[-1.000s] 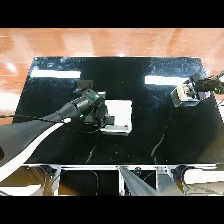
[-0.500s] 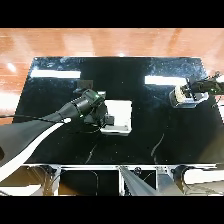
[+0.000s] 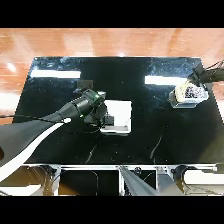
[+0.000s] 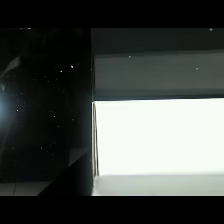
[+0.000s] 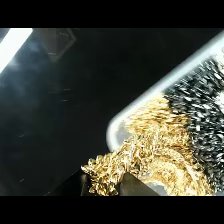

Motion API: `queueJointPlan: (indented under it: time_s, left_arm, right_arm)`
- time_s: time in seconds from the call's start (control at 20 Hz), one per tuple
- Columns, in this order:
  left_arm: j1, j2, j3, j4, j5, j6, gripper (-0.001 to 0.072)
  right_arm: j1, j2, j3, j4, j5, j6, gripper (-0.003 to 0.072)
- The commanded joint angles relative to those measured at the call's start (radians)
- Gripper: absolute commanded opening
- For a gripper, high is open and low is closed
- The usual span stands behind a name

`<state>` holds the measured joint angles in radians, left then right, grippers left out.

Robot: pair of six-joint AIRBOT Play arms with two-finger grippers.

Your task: Fold the box and place the chain.

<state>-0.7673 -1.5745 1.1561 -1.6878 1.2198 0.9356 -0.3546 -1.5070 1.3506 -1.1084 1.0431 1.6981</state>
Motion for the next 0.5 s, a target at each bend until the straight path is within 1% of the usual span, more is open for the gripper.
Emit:
queueJointPlan:
  time_s: [0.0, 0.25, 0.45]
  left_arm:
    - [0.0, 0.0, 0.001, 0.0, 0.004, 0.0, 0.0022]
    - [0.0, 0.0, 0.001, -0.008, 0.004, 0.0, 0.0022]
    - [0.0, 0.0, 0.001, -0.009, 0.004, 0.0, 0.0022]
  right_arm:
    - [-0.001, 0.085, 0.054, -0.014, 0.053, -0.055, 0.0029]
    - [-0.001, 0.277, 0.056, -0.002, 0.102, -0.182, 0.0028]
    - [0.0, 0.412, 0.056, 0.092, 0.127, -0.246, 0.0029]
